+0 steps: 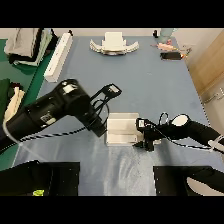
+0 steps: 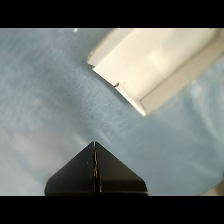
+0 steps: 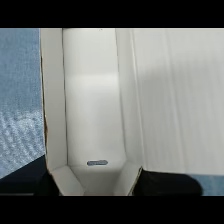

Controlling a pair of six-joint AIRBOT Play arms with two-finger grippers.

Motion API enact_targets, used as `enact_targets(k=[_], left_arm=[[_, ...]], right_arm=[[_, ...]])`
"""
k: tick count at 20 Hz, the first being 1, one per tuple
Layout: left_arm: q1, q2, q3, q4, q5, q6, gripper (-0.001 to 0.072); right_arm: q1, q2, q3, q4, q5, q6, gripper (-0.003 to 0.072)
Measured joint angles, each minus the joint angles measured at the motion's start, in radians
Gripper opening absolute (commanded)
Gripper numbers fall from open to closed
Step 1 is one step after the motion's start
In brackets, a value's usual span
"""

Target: Fold the box.

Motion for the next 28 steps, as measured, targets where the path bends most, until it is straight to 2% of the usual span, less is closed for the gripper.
enact_targets(k=[1,2,3,8,13,18,28], left_arm=[[0.049,0.04,-0.06,-0.059,0.051,0.137,0.0179],[0.092,0.073,-0.115,-0.116,0.098,0.263,0.0578],[0.135,0.103,-0.172,-0.183,0.15,0.399,0.069],[0.289,0.149,-0.42,-0.517,0.358,0.986,0.069],[0.335,0.093,-0.574,-0.765,0.528,1.367,0.069],[0.344,-0.006,-0.615,-0.917,0.637,1.569,0.069],[0.33,-0.048,-0.626,-1.036,0.658,1.718,0.069]], right_arm=[[0.0,0.0,0.0,0.0,0.0,0.0,0.0506],[0.0,0.0,0.0,0.0,0.0,0.0,0.0506],[0.0,0.0,0.0,0.0,0.0,0.0,0.0506],[0.0,0.0,0.0,0.0,0.0,0.0,0.0506],[0.0,0.0,0.0,0.0,0.0,0.0,0.0506],[0.0,0.0,0.0,0.0,0.0,0.0,0.0506],[0.0,0.0,0.0,0.0,0.0,0.0,0.0506]])
